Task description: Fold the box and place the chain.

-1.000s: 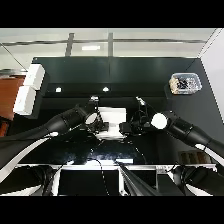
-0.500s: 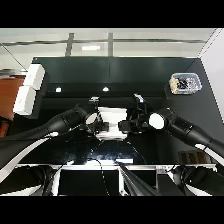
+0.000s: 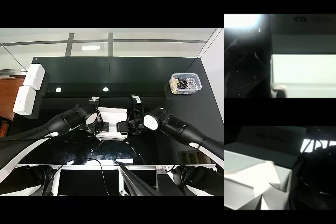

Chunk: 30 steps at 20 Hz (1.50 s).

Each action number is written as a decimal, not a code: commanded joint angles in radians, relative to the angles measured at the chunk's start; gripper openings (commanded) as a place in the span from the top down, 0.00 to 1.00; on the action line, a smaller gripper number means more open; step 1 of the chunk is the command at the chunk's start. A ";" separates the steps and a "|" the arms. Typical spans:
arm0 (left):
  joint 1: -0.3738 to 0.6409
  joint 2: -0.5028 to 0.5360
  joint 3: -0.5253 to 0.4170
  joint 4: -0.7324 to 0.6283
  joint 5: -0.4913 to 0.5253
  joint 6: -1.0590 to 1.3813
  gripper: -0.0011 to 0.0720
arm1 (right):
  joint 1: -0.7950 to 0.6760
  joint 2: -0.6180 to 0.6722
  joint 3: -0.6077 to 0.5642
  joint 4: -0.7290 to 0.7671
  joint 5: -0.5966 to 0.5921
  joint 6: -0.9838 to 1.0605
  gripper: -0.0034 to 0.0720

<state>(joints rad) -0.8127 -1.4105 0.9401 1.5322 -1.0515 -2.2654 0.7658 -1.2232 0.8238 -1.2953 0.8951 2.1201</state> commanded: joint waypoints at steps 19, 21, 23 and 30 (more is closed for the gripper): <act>0.000 0.000 0.001 0.001 -0.001 0.007 0.94 | 0.049 -0.058 0.100 -0.120 0.130 0.111 0.46; 0.000 0.000 0.001 0.001 0.000 0.007 0.94 | 0.060 -0.060 0.100 -0.134 0.130 0.125 0.46; 0.000 0.000 0.001 0.001 0.000 0.007 0.94 | 0.063 -0.060 0.100 -0.143 0.130 0.130 0.45; 0.000 0.000 0.001 0.001 0.000 0.007 0.94 | 0.063 -0.081 0.100 -0.143 0.150 0.144 0.46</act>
